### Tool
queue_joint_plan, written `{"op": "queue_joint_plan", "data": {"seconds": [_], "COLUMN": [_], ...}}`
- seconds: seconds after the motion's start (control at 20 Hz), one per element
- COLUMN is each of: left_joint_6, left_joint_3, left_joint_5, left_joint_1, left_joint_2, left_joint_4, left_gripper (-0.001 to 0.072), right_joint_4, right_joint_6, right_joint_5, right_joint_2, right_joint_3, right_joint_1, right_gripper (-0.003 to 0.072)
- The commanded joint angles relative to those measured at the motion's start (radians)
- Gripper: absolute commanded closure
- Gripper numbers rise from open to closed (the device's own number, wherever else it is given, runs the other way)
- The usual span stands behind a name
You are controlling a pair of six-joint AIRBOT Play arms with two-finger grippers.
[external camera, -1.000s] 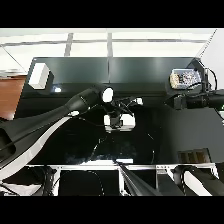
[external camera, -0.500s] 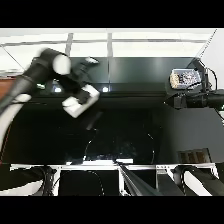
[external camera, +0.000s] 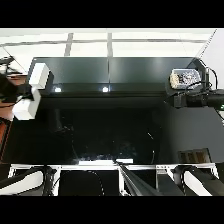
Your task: Fold the box and place the chain.
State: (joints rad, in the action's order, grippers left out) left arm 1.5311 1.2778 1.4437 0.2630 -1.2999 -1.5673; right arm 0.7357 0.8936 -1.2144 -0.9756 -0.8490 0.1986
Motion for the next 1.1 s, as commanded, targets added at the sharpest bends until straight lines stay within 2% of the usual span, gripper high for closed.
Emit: {"op": "queue_joint_plan", "data": {"seconds": [0.0, 0.2, 0.4, 0.75, 0.8, 0.85, 0.9, 1.05], "left_joint_6": [-0.137, -0.356, -0.429, -0.426, -0.423, -0.423, -0.422, -0.316], "left_joint_3": [-0.041, -0.041, -0.026, 0.187, 0.219, 0.252, 0.294, 0.522], "left_joint_5": [-0.137, -0.232, -0.310, -0.317, -0.305, -0.290, -0.269, -0.135], "left_joint_1": [0.177, 0.180, 0.175, 0.158, 0.151, 0.144, 0.139, 0.117], "left_joint_2": [-0.004, -0.071, -0.188, -0.414, -0.430, -0.433, -0.432, -0.432], "left_joint_4": [0.151, 0.195, 0.195, 0.250, 0.249, 0.247, 0.241, 0.248], "left_gripper": [0.0426, 0.0426, 0.0426, 0.0412, 0.0298, 0.0006, -0.0005, -0.0003], "right_joint_4": [0.000, -0.001, -0.001, -0.002, -0.002, -0.001, -0.002, -0.002], "right_joint_6": [0.000, 0.000, 0.001, 0.020, 0.020, 0.020, 0.020, 0.019], "right_joint_5": [0.018, 0.032, 0.033, 0.057, 0.060, 0.060, 0.061, 0.100], "right_joint_2": [-0.001, -0.001, -0.001, -0.001, -0.001, -0.002, -0.002, -0.002], "right_joint_3": [0.001, 0.001, 0.001, 0.001, 0.001, 0.001, 0.001, 0.001], "right_joint_1": [0.001, 0.001, 0.001, 0.000, 0.000, 0.000, 0.000, -0.019], "right_gripper": [0.0670, 0.0670, 0.0670, 0.0670, 0.0670, 0.0670, 0.0670, 0.0670]}}
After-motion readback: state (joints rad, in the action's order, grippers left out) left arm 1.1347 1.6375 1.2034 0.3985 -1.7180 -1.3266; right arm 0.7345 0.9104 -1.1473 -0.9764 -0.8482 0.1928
